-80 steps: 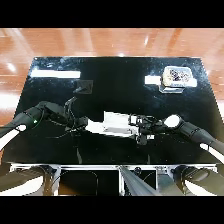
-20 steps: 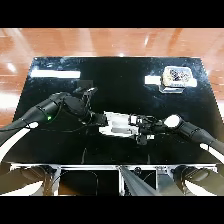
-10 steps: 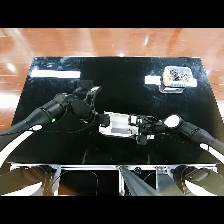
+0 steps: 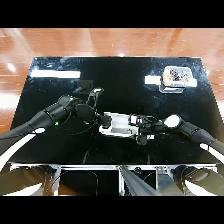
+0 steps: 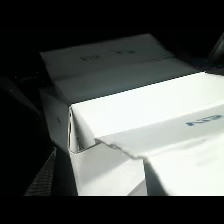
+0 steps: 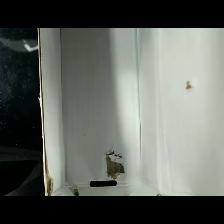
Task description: Fold the box and place the chain.
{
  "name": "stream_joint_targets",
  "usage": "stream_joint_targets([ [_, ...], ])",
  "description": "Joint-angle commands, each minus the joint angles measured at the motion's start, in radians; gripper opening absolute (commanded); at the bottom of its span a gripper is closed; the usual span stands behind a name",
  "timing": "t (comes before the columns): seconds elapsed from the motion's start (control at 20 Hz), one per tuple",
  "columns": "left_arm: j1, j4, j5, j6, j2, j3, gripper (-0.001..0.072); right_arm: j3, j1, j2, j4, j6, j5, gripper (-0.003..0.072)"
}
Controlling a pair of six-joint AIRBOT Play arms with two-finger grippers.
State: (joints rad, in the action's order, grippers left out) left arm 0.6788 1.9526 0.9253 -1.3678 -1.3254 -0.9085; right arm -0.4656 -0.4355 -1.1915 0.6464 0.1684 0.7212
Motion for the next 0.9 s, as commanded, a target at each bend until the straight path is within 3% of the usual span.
stream_joint_targets([
  [0.0,0.024,-0.040,-0.010,0.051,0.000,-0.002,0.0617,0.000,-0.001,-0.001,0.000,0.000,0.000,0.0551],
  [0.35,0.131,-0.333,0.056,0.367,0.000,-0.052,0.0605,0.000,-0.001,-0.001,0.000,0.000,0.000,0.0551],
  [0.85,0.175,-0.347,0.089,0.457,-0.060,-0.082,0.0601,0.000,-0.001,-0.001,0.000,0.000,0.000,0.0551],
])
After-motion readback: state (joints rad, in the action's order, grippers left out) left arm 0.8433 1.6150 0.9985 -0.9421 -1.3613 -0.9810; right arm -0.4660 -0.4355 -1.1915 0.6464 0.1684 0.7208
